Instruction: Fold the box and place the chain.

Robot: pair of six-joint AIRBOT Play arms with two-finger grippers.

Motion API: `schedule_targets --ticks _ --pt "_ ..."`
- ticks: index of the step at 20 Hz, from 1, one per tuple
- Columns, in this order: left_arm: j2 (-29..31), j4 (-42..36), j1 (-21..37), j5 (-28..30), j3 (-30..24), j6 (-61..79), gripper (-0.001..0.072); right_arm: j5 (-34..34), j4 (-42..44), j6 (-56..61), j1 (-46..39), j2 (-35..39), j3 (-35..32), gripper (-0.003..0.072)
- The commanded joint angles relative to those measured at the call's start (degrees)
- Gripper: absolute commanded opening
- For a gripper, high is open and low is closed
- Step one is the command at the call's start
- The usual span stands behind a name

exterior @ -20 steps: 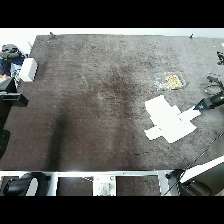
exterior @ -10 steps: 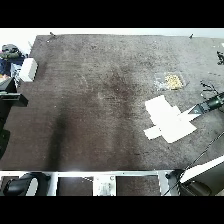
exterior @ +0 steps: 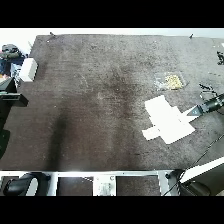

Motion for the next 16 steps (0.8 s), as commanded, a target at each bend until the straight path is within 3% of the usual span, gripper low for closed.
schedule_targets --ticks 1,7,11,16 --pt "0.0 0.0 0.0 0.0 0.0 0.0 0.0011 0.0 6.2 0.3 0.1 3.3 -5.1 0.0013" --pt "0.0 0.0 0.0 0.0 0.0 0.0 0.0011 -3.4 29.2 -0.5 4.9 12.7 -27.3 0.0010" --pt "0.0 0.0 0.0 0.0 0.0 0.0 0.0011 -21.7 37.4 0.0 18.3 18.9 -37.8 0.0010" --pt "0.0 0.0 0.0 0.0 0.0 0.0 0.0011 -49.0 44.5 8.4 37.1 22.6 -39.1 0.0009"
